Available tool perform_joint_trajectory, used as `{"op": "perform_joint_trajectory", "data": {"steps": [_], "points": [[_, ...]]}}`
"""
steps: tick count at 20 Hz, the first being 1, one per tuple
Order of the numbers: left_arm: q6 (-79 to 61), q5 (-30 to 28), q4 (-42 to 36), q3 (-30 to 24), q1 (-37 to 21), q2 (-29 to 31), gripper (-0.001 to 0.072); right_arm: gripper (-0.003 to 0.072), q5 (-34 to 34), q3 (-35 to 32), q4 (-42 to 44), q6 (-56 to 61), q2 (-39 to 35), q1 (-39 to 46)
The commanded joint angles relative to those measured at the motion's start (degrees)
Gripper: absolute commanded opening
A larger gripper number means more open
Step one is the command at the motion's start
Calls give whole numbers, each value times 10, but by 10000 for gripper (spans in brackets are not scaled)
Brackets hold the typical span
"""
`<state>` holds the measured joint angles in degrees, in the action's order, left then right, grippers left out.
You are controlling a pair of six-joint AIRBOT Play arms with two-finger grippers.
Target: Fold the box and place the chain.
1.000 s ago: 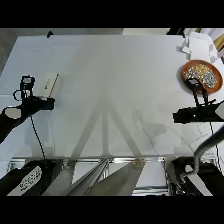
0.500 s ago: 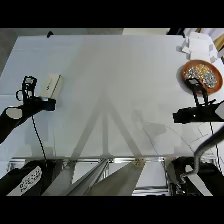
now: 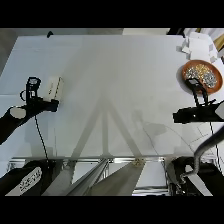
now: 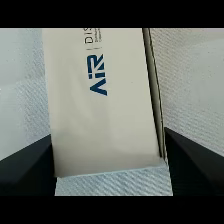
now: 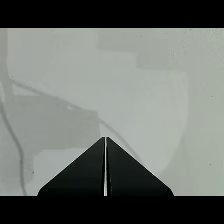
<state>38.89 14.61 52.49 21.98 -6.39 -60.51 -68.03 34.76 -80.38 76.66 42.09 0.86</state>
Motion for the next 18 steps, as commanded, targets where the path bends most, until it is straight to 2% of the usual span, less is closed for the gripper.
{"op": "perform_joint_trajectory", "data": {"steps": [1, 5, 8, 13, 18], "points": [[-1, -13, 1, 0, 3, 25, 692, 17, 0, 0, 0, 0, 0, 0], [-1, -14, 1, 0, 5, 88, 691, 17, 0, 0, 0, 0, 0, 0], [-1, -5, 1, 0, 42, 115, 689, 17, 0, 0, 0, 0, 0, 0], [-1, -2, 1, 0, 108, 121, 688, 17, 0, 0, 0, 0, 0, 0], [0, -2, 1, 0, 115, 121, 688, 17, 0, 0, 0, 0, 0, 0]]}}
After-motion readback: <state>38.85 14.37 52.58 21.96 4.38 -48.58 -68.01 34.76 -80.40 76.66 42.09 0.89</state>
